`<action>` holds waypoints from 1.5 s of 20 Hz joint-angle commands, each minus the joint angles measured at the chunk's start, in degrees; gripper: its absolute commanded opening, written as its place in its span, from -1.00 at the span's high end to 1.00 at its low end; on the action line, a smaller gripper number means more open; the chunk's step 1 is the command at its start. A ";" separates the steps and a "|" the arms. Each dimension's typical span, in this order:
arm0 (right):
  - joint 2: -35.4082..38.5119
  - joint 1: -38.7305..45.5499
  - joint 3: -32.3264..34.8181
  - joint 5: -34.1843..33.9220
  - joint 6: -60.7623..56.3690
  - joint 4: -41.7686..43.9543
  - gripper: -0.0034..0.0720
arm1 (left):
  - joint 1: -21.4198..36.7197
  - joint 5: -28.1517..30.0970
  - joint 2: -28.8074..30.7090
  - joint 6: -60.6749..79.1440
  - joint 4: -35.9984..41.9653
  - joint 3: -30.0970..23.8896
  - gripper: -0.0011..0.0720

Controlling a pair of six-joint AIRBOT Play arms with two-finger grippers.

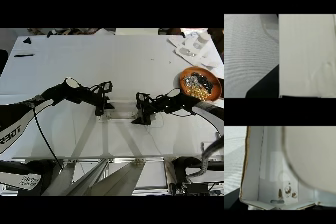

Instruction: Fold the box and place the chain.

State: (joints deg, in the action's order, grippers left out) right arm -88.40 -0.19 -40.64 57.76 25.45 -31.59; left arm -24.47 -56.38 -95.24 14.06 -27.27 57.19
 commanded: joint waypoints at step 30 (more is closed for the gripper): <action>-0.04 -0.04 -0.07 -0.11 -0.02 -0.09 -0.23 | -0.02 0.00 -0.04 0.00 0.02 -0.02 0.94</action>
